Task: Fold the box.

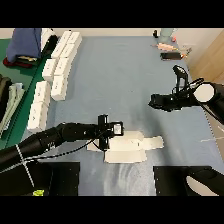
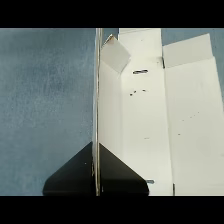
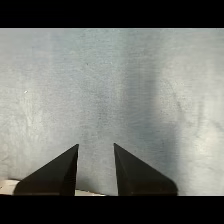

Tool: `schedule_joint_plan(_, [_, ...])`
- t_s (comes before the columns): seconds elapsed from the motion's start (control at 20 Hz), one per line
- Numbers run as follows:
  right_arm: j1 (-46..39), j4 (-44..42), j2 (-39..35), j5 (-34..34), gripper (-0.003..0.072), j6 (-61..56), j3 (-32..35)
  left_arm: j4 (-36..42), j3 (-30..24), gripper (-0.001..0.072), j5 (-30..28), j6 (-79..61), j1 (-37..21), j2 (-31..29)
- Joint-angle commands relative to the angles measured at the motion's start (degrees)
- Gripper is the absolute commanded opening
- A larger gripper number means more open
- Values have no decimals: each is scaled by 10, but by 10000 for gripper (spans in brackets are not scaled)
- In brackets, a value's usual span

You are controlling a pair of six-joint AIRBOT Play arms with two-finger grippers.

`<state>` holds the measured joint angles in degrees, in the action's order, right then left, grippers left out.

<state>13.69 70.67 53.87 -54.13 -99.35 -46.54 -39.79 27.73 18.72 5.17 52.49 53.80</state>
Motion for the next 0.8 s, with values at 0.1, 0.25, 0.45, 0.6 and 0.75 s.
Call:
schedule_joint_plan(0.1, [0, -1, 0, 1, 334, 0, 0, 11, -14, 12, 13, 9, 4, 0])
schedule_joint_plan(0.25, [0, 0, 0, 1, 334, 0, 0, 10, -14, 13, 51, 11, 4, 0])
schedule_joint_plan(0.45, [0, 0, 0, 1, 334, 4, 0, 4, -13, 13, 50, 32, 4, -16])
schedule_joint_plan(0.6, [0, 0, 0, 2, 334, 4, 0, -71, -1, 13, -18, 32, 4, -59])
schedule_joint_plan(0.75, [0, -1, 0, 2, 334, 4, 0, -145, 4, 11, -103, 32, 4, -89])
